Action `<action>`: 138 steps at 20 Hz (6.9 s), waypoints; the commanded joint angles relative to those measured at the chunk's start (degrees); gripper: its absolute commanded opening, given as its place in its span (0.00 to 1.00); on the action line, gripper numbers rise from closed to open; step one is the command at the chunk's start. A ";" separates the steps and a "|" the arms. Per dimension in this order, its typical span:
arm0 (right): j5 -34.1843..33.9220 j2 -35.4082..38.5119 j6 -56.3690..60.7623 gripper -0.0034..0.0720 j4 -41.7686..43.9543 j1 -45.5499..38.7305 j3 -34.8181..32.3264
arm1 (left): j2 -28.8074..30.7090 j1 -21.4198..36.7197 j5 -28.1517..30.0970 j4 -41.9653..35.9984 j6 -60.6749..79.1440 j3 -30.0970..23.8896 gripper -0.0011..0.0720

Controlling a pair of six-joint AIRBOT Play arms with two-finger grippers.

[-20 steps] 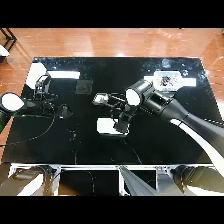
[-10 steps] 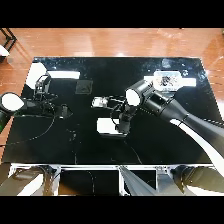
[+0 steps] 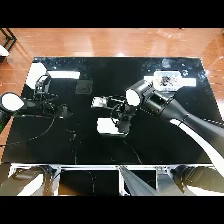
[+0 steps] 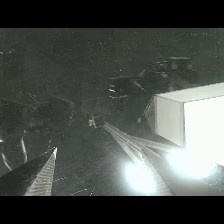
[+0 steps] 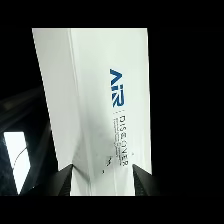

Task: Fold the box and place the chain.

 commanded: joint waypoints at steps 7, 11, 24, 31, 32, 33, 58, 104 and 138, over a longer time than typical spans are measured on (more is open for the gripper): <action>0.15 -0.04 0.02 0.43 -0.04 0.02 -0.02 | 0.00 0.07 0.00 0.13 0.00 0.07 0.89; 0.15 -0.04 0.04 0.43 -0.07 0.02 -0.02 | 0.00 0.07 0.00 0.13 0.00 0.07 0.89; -3.43 -0.04 -1.44 0.98 -0.09 0.02 -0.02 | 0.00 0.07 0.00 0.13 0.00 0.07 0.89; -5.07 -3.30 -3.82 0.98 0.04 0.04 -0.02 | 0.00 0.07 0.00 0.13 0.00 0.07 0.89; -5.38 -3.34 -3.82 0.98 -0.11 0.04 -0.02 | 0.00 0.07 -0.02 0.15 0.00 0.07 0.89; -5.40 -3.32 -3.82 0.98 -0.31 0.02 -0.02 | 0.00 0.07 0.00 0.15 0.00 0.07 0.89; -3.98 -1.40 -1.60 0.52 -2.93 0.96 0.04 | 0.00 0.07 -0.04 0.15 0.00 0.07 0.89; -3.50 -1.40 6.49 0.58 -3.02 0.94 0.66 | 0.00 0.07 0.04 0.13 0.00 0.07 0.89; -26.10 10.78 39.87 0.07 38.49 -15.58 -27.54 | 0.00 -1.62 1.84 -1.97 -0.02 0.04 0.89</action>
